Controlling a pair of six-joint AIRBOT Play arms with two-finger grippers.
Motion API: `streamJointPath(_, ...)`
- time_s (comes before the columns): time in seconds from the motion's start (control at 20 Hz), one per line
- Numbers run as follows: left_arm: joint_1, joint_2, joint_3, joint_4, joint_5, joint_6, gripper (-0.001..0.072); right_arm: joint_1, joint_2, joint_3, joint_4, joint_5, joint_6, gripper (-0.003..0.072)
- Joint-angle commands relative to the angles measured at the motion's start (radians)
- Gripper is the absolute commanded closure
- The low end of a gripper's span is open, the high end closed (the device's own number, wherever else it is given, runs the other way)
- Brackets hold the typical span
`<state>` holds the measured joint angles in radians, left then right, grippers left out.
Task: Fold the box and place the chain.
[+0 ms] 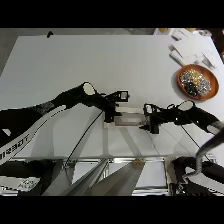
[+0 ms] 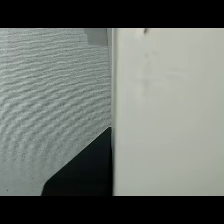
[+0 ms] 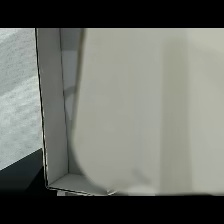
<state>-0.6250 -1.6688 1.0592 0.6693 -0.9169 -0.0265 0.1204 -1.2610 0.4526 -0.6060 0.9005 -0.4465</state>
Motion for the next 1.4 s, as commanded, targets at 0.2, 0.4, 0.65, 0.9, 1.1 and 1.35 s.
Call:
streamJointPath(0.2, 0.000, 0.000, 0.000, 0.000, 0.000, 0.000, 0.0700, 0.000, 0.000, 0.000, 0.000, 0.000, 0.000, 0.0288)
streamJointPath(0.4, 0.000, 0.000, 0.000, -0.003, -0.001, 0.000, 0.0700, 0.000, 0.000, 0.000, 0.000, 0.000, 0.000, 0.0289)
streamJointPath(0.65, 0.002, 0.008, 0.000, -0.003, -0.035, 0.000, 0.0615, 0.000, 0.000, 0.000, 0.000, 0.000, 0.000, 0.0288)
streamJointPath(0.9, 0.003, 0.082, 0.000, 0.026, -0.040, 0.000, 0.0174, 0.000, 0.000, 0.000, 0.000, 0.000, 0.000, 0.0289)
streamJointPath(1.1, 0.003, 0.166, 0.000, 0.225, -0.062, -0.153, 0.0175, 0.000, 0.000, 0.000, 0.000, 0.000, 0.000, 0.0288)
streamJointPath(1.35, 0.003, 0.322, 0.000, 0.477, -0.222, -0.391, 0.0408, 0.000, 0.000, 0.000, 0.000, 0.000, 0.000, 0.0288)
